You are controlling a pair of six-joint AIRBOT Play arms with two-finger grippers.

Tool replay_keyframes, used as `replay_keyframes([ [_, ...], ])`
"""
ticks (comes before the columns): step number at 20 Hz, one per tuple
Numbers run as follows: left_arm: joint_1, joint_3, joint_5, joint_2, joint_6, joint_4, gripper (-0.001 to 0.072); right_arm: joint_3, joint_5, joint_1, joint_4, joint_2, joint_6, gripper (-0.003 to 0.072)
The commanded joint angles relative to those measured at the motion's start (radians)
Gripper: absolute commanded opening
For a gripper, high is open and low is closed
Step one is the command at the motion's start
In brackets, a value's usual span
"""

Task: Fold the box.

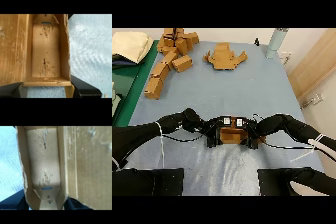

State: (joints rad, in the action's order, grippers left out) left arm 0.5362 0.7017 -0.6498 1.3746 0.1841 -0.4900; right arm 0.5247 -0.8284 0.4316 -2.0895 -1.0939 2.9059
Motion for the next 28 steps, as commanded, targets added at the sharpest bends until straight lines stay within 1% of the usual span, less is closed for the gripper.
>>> replay_keyframes([
  [1, 0.0, 0.001, -0.007, 0.001, -0.001, -0.006, 0.0594, 0.0, 0.0, 0.001, 0.0, 0.0, 0.0, 0.0501],
  [24, 0.0, 0.001, -0.007, 0.0, -0.001, -0.006, 0.0597, 0.0, 0.0, 0.001, -0.001, 0.0, 0.0, 0.0501],
  [28, 0.0, 0.001, -0.007, 0.0, -0.001, -0.006, 0.0597, 0.0, -0.021, 0.001, -0.002, -0.001, 0.0, 0.0502],
])
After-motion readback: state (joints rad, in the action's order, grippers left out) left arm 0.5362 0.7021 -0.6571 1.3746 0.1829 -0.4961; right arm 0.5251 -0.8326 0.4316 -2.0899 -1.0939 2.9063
